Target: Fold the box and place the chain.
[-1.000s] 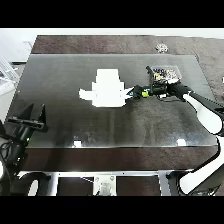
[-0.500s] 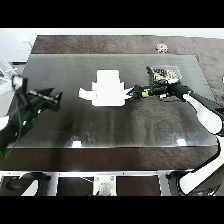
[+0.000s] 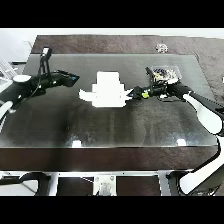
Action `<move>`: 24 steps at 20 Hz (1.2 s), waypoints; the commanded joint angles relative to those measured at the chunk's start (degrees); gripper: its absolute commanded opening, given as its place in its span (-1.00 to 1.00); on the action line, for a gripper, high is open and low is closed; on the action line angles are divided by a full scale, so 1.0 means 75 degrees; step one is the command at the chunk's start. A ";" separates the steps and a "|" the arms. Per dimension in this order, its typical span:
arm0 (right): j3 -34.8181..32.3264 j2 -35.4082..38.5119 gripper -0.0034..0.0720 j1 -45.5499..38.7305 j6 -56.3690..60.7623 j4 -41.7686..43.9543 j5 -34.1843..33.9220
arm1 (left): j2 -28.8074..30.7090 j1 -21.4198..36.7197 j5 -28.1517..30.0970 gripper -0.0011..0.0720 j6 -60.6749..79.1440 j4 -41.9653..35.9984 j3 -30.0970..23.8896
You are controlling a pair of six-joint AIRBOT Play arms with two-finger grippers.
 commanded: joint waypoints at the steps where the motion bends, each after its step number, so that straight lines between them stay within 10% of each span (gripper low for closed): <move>1: 0.0006 -0.0003 -0.90 0.0009 -0.0006 -0.0108 0.0000 | -0.1256 0.0003 -0.0901 0.27 -0.1886 0.1367 0.1495; 10: 0.0006 -0.0003 -0.90 0.0009 -0.0358 -0.0111 -0.0096 | -0.3144 -0.0329 -0.2363 0.27 -0.3652 0.2608 0.4060; 24: 0.0006 0.0000 -0.91 0.0187 -0.0953 -0.0090 -0.0682 | -0.3809 -0.0711 -0.2349 0.27 -0.3331 0.1795 0.4194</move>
